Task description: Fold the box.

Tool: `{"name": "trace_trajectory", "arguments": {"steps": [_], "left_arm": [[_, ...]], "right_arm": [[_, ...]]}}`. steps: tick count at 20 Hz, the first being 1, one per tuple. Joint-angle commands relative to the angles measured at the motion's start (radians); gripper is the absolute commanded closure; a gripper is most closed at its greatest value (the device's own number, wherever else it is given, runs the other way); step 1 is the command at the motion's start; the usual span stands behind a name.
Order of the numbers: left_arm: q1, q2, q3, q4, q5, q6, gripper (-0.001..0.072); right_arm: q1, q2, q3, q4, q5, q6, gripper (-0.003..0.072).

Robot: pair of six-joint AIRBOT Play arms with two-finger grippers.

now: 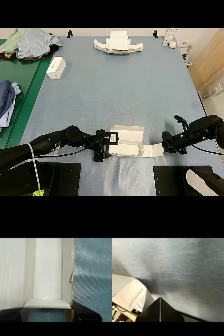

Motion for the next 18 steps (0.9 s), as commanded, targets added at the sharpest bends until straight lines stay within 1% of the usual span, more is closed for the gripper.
{"name": "trace_trajectory", "arguments": {"steps": [1,5,8,10,14,15,16,17,18], "left_arm": [[0.001,-0.001,0.0,0.0,0.001,0.0,0.0298],[0.001,-0.001,0.0,0.0,0.001,0.0,0.0298],[0.001,-0.001,0.0,0.0,0.001,0.0,0.0298],[0.001,-0.001,0.0,0.0,0.001,0.0,0.0298],[0.001,-0.001,0.0,0.0,0.001,0.0,0.0298],[0.001,-0.001,0.0,0.0,0.001,0.0,0.0298],[0.001,-0.001,0.0,0.0,0.001,0.0,0.0298],[0.001,-0.001,0.0,0.0,0.001,0.0,0.0298],[0.001,-0.001,0.0,0.0,0.001,0.0,0.0298]], "right_arm": [[-0.001,-0.001,-0.005,0.021,0.009,-0.019,0.0685],[0.014,-0.001,-0.03,0.079,0.011,-0.041,0.0685],[0.064,-0.001,-0.047,0.103,0.03,-0.048,0.0685],[0.103,0.002,-0.044,0.119,0.044,-0.053,0.0684],[0.149,0.048,-0.011,0.143,0.02,-0.093,0.0682],[0.157,0.07,0.001,0.142,0.014,-0.093,0.0624],[0.162,0.091,0.013,0.143,0.006,-0.092,0.0494],[0.163,0.108,0.023,0.146,0.005,-0.092,0.0454],[0.163,0.123,0.032,0.148,0.005,-0.092,0.0454]]}}
